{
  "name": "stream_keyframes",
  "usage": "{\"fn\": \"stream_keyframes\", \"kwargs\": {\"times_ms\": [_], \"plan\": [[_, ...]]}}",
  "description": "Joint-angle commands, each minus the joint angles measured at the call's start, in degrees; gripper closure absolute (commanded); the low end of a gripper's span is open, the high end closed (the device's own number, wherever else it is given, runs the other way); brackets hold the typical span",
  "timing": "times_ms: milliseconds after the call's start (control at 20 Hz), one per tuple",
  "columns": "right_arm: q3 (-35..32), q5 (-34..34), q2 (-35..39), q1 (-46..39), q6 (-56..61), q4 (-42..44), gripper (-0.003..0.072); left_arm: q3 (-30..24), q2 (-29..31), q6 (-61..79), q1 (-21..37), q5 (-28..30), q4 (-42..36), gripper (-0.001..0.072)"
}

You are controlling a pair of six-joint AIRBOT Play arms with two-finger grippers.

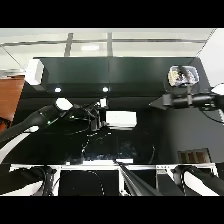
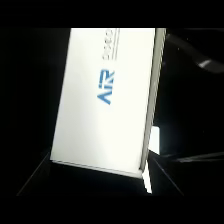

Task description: Fold the box and place the chain.

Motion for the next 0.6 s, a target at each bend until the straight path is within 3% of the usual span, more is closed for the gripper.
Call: {"fn": "stream_keyframes", "kwargs": {"times_ms": [0,150,400,550], "plan": [[0.48,3.74,2.71,-7.30,-0.02,-0.09,0.0677,0.24,5.35,-0.79,-0.07,-2.93,0.70,-0.0006],[0.46,2.45,2.71,-7.72,0.02,-0.09,0.0677,3.52,4.02,-2.62,-2.29,-3.13,0.11,0.0002],[0.46,2.43,2.71,-7.72,0.11,-0.09,0.0677,15.78,-8.96,-7.15,-7.34,-8.44,-5.33,0.0002],[0.46,2.45,2.71,-7.72,0.04,-0.11,0.0677,19.21,-14.45,-9.49,-6.93,-9.33,-5.90,0.0002]]}}
